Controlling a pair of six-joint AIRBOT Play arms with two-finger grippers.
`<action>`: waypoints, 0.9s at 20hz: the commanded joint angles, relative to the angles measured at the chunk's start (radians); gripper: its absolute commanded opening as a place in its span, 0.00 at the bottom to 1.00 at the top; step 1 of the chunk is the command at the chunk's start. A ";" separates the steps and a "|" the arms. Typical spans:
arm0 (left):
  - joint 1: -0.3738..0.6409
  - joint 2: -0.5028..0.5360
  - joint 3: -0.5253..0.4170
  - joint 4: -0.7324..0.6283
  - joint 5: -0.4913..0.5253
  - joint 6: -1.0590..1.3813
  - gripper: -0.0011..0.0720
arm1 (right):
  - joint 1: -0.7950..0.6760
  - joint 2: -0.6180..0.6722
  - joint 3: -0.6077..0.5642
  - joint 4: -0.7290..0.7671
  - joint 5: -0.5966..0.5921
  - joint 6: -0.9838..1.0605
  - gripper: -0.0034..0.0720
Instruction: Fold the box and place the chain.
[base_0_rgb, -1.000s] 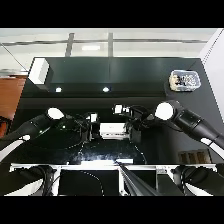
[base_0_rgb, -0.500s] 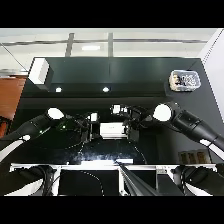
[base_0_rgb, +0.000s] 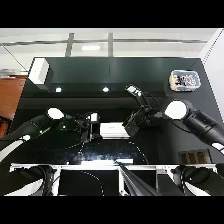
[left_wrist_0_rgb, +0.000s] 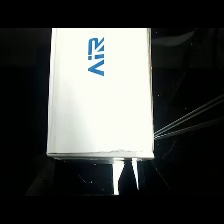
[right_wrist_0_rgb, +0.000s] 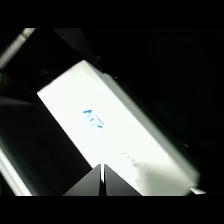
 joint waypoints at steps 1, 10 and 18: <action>0.000 -0.001 0.000 0.000 0.000 -0.001 0.55 | -0.016 -0.064 -0.069 0.304 -0.020 0.091 0.08; 0.000 -0.001 0.000 0.000 0.001 -0.001 0.55 | -0.018 -0.251 -0.069 0.288 -0.048 0.078 0.08; 0.000 -0.001 0.000 0.000 0.001 -0.001 0.55 | -0.070 -0.172 0.039 0.246 0.114 0.000 0.10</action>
